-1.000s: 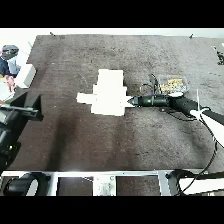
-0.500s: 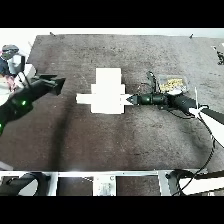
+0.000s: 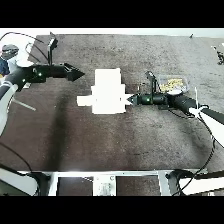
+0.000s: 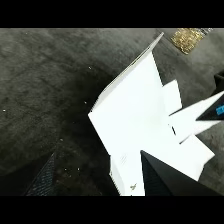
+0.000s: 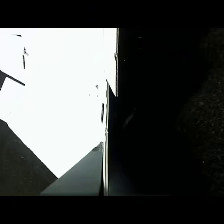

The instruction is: Fold the box and place the chain.

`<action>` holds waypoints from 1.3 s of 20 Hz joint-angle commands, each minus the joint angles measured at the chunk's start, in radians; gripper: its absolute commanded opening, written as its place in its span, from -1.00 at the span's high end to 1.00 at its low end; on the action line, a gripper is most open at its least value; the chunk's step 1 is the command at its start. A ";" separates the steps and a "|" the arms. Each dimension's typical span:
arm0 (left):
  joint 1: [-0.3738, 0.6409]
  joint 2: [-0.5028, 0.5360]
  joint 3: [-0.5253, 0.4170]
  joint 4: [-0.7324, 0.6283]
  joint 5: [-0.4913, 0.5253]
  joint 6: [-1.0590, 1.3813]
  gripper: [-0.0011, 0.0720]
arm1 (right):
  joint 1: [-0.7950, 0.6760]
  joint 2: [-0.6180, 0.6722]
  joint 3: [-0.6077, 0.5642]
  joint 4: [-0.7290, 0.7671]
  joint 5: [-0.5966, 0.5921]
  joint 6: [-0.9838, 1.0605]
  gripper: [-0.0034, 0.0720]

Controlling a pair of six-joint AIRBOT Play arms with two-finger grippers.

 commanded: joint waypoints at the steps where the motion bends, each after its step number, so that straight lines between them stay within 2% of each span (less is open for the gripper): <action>1: -0.004 -0.163 0.210 0.066 -0.156 -0.074 -0.62 | 0.001 0.000 0.001 0.001 -0.007 -0.009 0.88; 5: -0.009 -0.262 0.311 0.066 -0.246 -0.077 -0.62 | 0.001 0.000 0.001 0.000 -0.007 -0.009 0.88; 9: -0.042 -0.319 0.351 0.064 -0.241 -0.081 -0.62 | 0.001 0.000 0.001 0.000 -0.005 -0.009 0.88; 20: -0.112 -0.382 0.357 0.072 -0.266 -0.081 -0.61 | 0.001 0.000 0.001 -0.009 -0.003 -0.010 0.88; 21: -0.118 -0.387 0.356 0.073 -0.279 -0.081 -0.54 | 0.001 0.000 0.001 -0.011 -0.003 -0.009 0.88; 26: -0.139 -0.398 0.357 0.081 -0.309 -0.078 -0.47 | 0.001 0.000 0.001 -0.012 -0.002 -0.009 0.88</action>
